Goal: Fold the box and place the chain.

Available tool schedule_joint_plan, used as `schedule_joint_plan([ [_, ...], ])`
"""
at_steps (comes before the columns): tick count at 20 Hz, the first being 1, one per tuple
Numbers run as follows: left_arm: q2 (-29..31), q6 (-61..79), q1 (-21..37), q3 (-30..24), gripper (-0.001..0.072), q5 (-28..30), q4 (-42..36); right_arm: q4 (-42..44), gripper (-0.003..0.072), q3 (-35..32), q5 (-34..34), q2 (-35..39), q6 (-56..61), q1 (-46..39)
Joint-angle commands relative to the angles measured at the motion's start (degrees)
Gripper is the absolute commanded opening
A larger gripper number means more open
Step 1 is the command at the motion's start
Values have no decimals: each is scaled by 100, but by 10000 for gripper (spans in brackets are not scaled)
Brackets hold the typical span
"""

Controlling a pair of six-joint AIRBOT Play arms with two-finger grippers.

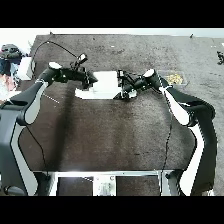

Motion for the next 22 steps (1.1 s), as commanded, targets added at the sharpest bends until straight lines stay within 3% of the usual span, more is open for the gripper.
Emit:
schedule_joint_plan([
  [1,365,28,184,20,12,-116,-44,7,465,0,2,2,4,0],
  [4,634,31,411,46,13,-804,223,7,465,0,4,2,4,0],
  [7,658,35,409,66,20,-1628,1259,7,465,0,4,2,4,0],
  [9,658,31,199,46,564,-1565,2358,7,465,0,4,2,4,0],
  [10,658,31,101,35,649,-1368,2653,7,465,0,4,2,4,0],
  [11,658,33,9,35,685,-1174,2815,7,465,0,4,2,4,0],
  [15,645,188,-219,-57,686,-678,2809,7,465,0,2,2,4,0],
  [22,638,179,-348,-684,684,107,2747,7,465,0,4,2,4,0],
])
